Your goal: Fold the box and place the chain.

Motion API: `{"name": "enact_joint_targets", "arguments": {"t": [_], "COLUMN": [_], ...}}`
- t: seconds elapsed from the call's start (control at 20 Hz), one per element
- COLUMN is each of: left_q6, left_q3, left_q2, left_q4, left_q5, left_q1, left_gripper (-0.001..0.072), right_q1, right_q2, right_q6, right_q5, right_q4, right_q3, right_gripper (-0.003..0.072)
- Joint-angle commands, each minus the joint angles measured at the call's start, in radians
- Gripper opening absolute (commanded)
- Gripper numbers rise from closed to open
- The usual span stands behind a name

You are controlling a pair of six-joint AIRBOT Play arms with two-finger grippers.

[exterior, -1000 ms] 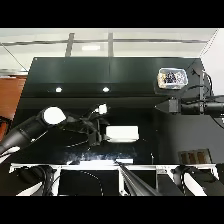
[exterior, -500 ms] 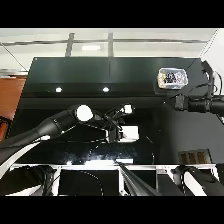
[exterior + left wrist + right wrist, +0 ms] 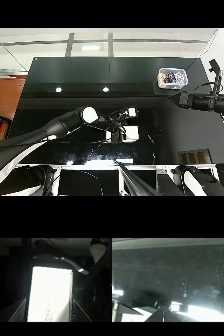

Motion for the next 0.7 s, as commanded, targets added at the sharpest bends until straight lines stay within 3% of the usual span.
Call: {"name": "enact_joint_targets", "arguments": {"t": [0.0,0.65], "left_q6": [0.002,0.003], "left_q3": [0.001,0.001], "left_q2": [-0.001,-0.023], "left_q4": [0.0,0.0], "left_q5": [-0.002,-0.016], "left_q1": [-0.002,-0.005], "left_gripper": [0.0709,0.0709], "right_q1": [-0.001,-0.001], "right_q2": [0.001,0.001], "right_q6": [0.0,0.0], "right_q5": [-0.014,-0.015], "right_q4": [-0.001,0.0], "right_q3": [0.001,0.001], "right_gripper": [0.0016,0.0016]}}
